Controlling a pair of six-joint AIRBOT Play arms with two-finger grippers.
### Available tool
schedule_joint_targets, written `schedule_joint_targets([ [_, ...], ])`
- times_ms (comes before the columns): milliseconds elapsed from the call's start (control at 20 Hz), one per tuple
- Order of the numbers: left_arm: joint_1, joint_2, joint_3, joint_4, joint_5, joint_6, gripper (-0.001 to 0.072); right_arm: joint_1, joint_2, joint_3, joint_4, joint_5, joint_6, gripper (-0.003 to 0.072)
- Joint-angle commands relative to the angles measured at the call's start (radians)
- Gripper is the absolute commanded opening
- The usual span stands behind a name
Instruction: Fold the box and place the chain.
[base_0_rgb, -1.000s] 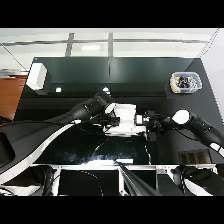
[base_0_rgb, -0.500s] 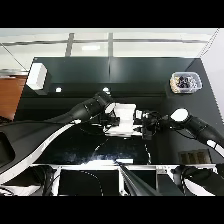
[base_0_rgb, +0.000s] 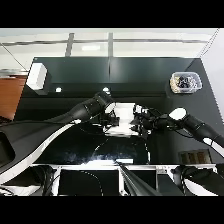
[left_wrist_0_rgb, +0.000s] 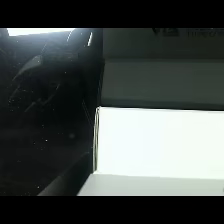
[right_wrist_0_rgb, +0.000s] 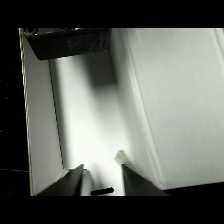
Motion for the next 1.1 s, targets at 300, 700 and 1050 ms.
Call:
schedule_joint_targets([
  [300, 0.000, 0.000, 0.000, 0.000, 0.004, -0.001, 0.0027, 0.000, -0.004, 0.000, -0.027, -0.013, -0.001, 0.0236],
  [700, 0.001, 0.000, 0.000, 0.004, 0.002, 0.000, 0.0027, -0.372, 0.227, 0.002, -0.043, 0.240, 0.698, 0.0017],
  [1050, 0.001, 0.000, 0.000, 0.004, -0.003, 0.000, 0.0026, -0.633, 0.182, -0.015, -0.472, 0.344, 1.519, 0.0018],
])
